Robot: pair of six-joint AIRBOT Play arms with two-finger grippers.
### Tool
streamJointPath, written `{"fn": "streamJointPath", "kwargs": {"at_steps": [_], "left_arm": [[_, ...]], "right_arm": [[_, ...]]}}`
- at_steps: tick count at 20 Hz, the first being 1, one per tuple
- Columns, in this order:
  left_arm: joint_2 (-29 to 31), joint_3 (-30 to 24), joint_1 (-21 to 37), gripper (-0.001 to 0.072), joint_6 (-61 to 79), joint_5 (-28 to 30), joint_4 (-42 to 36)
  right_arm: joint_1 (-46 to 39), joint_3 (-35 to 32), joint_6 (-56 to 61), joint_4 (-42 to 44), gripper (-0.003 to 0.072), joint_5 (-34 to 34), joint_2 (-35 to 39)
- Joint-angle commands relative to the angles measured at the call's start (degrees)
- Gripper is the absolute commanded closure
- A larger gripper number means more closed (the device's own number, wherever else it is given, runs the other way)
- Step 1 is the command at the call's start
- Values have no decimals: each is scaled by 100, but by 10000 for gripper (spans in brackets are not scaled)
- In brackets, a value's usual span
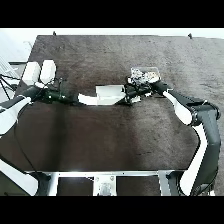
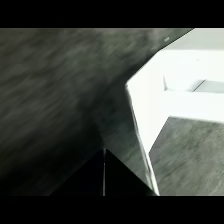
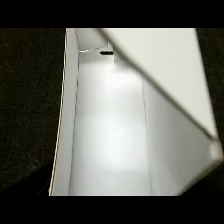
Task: Fold the box and place the chain.
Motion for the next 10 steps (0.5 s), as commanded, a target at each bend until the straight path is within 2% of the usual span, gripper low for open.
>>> {"fn": "streamJointPath", "kwargs": {"at_steps": [1,2,3,10], "left_arm": [[-39,249,-201,686,15,-105,-149],[-39,317,-240,650,-2,-188,-149],[-28,356,-254,469,-46,-243,-155],[-7,599,-328,457,-79,-680,-240]], "right_arm": [[2,-2,2,2,210,0,-4],[2,-2,2,2,210,0,-4],[2,-2,2,2,210,0,-4],[2,-2,2,2,210,0,-4]]}}
